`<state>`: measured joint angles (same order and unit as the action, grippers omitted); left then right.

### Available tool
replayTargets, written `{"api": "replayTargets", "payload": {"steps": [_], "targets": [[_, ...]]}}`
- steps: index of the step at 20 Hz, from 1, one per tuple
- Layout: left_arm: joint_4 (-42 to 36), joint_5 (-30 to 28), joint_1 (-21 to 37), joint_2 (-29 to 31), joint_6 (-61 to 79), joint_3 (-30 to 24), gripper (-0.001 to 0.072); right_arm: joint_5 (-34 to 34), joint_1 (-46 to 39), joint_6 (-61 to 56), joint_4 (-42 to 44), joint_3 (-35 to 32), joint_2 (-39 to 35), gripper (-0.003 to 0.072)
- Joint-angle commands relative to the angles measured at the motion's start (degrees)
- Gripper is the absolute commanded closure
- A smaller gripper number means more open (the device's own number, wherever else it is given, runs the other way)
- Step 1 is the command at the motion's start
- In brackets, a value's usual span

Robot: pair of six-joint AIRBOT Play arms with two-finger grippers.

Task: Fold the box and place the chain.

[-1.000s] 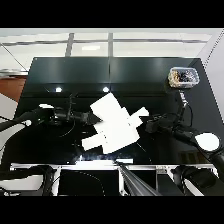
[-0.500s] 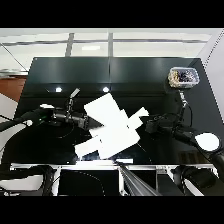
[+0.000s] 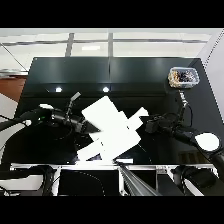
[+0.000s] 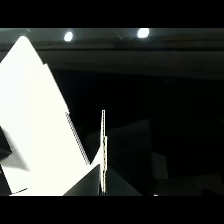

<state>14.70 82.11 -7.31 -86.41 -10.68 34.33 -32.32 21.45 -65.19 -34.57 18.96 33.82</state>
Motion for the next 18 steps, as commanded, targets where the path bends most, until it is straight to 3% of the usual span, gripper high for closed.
{"api": "replayTargets", "payload": {"steps": [1,6,8,10,11,16,17,18], "targets": [[3.4,0.3,-1.1,0.0,-0.3,0.0,0.0232,0.0,0.0,0.0,0.0,0.0,0.0,0.0663],[3.3,-1.0,-5.6,0.0,-0.2,0.0,0.0234,0.0,0.0,0.0,0.0,0.0,0.0,0.0663],[3.3,-1.8,-6.0,0.0,-0.3,0.0,0.0299,0.0,0.0,0.0,0.0,0.0,0.0,0.0663],[2.6,-2.7,-6.0,0.0,-0.3,0.0,0.0452,0.0,0.0,0.0,0.0,0.0,0.0,0.0663],[2.1,-2.5,-6.0,0.0,-0.3,0.0,0.048,0.0,0.0,0.0,0.0,0.0,0.0,0.0663],[-2.2,-2.5,-6.0,0.0,-0.3,0.0,0.0483,0.0,0.0,0.0,0.0,0.0,0.0,0.0663],[-2.1,-2.8,-6.0,0.0,-0.3,0.0,0.0547,0.0,0.0,0.0,-0.1,0.0,0.0,0.0663],[-1.9,-3.2,-6.0,0.0,-0.2,0.1,0.068,0.0,0.0,0.0,-0.2,0.0,0.0,0.0663]]}}
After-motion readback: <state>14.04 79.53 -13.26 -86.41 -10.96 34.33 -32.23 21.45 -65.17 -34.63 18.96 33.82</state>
